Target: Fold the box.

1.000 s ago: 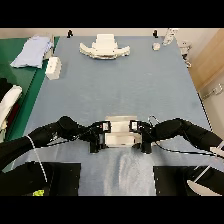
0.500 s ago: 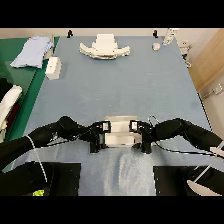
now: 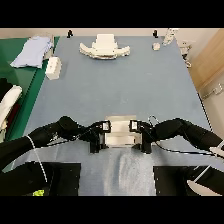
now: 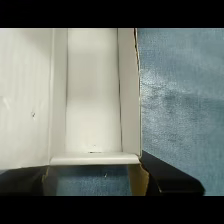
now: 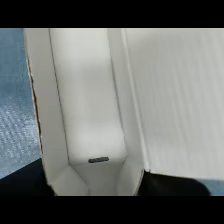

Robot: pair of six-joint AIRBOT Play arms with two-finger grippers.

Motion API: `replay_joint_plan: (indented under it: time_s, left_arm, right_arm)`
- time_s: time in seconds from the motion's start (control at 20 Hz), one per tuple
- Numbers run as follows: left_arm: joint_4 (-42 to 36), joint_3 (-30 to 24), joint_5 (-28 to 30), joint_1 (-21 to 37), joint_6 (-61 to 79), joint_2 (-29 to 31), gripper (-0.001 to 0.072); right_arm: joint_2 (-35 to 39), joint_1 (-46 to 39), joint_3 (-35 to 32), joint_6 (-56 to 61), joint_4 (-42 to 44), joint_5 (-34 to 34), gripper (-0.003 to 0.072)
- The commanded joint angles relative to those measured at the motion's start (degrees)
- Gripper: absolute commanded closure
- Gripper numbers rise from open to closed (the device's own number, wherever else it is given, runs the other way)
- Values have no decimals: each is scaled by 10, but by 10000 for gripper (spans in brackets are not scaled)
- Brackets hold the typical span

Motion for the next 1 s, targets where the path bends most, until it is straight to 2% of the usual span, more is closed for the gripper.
replay_joint_plan:
  time_s: [0.0,0.15,0.4,0.5,0.55,0.6,0.65,0.7,0.85,0.95]
  left_arm:
    - [0,0,1,0,2,0,235]
    - [0,0,1,0,2,0,235]
    - [0,0,1,0,2,0,236]
    - [0,0,1,0,2,0,236]
    - [0,0,1,0,2,0,235]
    - [0,0,1,0,2,0,235]
    - [0,0,1,0,2,0,235]
    - [0,0,1,0,2,0,235]
    - [0,0,1,0,2,0,235]
    - [0,0,1,0,2,0,236]
  right_arm:
    - [2,0,0,13,-26,2,-34]
    - [23,0,5,96,-83,-21,-34]
    - [116,0,50,299,-246,-161,-29]
    - [157,0,79,438,-277,-210,-18]
    - [174,0,89,511,-273,-217,95]
    - [185,0,95,577,-257,-216,296]
    - [190,0,98,640,-229,-212,562]
    - [187,0,97,706,-179,-200,683]
    - [139,11,86,763,56,-93,683]
    - [97,48,90,763,91,7,684]
